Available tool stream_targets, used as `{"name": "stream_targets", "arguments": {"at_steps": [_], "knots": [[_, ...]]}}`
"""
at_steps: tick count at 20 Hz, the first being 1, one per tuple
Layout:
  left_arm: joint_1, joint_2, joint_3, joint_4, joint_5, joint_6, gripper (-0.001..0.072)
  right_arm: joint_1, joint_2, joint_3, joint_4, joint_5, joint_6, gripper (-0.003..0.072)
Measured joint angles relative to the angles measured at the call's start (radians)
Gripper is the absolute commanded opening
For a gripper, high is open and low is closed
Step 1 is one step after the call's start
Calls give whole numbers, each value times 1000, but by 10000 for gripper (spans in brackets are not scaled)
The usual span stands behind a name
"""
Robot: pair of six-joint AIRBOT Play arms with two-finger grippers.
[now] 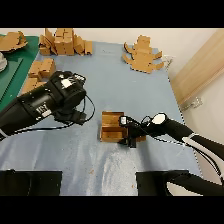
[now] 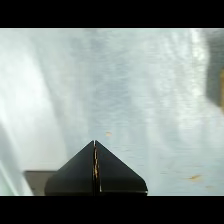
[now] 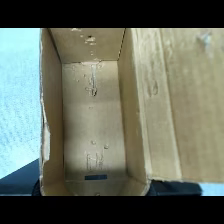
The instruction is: Fold the box.
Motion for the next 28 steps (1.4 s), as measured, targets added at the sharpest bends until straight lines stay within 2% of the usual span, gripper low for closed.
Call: {"name": "stream_targets", "arguments": {"at_steps": [3,6,8,10,13,15,19,23,26,27,28], "knots": [[90,29,-125,-40,187,240,9,0,0,0,12,1,0,566],[194,38,-266,-163,485,528,9,0,-1,-1,24,-2,0,566],[253,31,-339,-323,640,794,9,1,-1,-1,27,-10,0,566],[322,6,-388,-550,712,1080,9,1,-1,-1,29,-24,0,566],[425,-60,-423,-894,706,1518,11,1,-1,0,33,-38,0,566],[460,-109,-433,-1042,698,1796,10,1,0,0,33,-42,0,566],[484,-182,-442,-1142,648,2107,9,1,0,0,32,-45,0,566],[483,-174,-450,-1231,531,2330,8,1,0,0,29,-45,0,566],[486,-163,-469,-1260,547,2451,12,1,0,0,27,-46,0,566],[488,-164,-476,-1263,570,2478,159,1,0,0,27,-46,0,566],[488,-168,-483,-1265,594,2501,692,1,0,0,26,-46,-1,566]]}}
